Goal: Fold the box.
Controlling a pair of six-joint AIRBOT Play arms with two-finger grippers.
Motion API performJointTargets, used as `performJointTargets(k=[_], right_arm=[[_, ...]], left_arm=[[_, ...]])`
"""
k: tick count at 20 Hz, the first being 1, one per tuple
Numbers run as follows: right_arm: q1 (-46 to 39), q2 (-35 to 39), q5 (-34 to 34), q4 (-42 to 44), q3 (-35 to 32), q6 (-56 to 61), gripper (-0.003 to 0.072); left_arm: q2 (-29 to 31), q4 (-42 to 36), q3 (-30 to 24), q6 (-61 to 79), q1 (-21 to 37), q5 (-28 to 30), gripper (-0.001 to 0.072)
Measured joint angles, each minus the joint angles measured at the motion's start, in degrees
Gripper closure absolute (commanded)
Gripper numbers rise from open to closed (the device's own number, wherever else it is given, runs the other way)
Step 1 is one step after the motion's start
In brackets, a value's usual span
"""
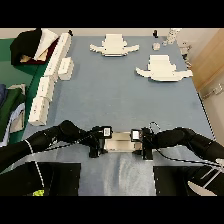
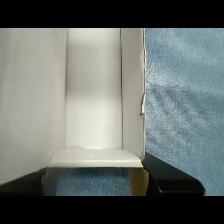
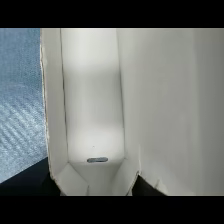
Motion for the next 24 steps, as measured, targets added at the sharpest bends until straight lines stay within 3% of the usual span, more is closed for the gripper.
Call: performJointTargets(k=[12,13,14,19,24], right_arm=[[0.02,0.52,-0.39,-1.33,-0.02,0.26,0.0156],[0.02,0.55,-0.42,-1.44,-0.02,0.24,0.0116],[0.0,0.57,-0.42,-1.64,-0.02,0.22,-0.0034],[-0.09,0.98,-0.44,-2.69,0.02,0.81,-0.0034],[-0.09,5.42,-7.17,-16.9,1.99,13.81,-0.0034]], left_arm=[[0.0,0.0,0.0,0.0,0.0,-0.13,0.0255],[0.0,0.0,0.0,0.0,0.0,-0.11,0.0255],[0.0,0.02,0.0,0.04,0.0,-0.13,0.0255],[0.0,0.02,0.0,0.02,0.0,-0.13,0.0255],[0.0,0.02,0.0,0.02,0.0,-0.09,0.0255]])
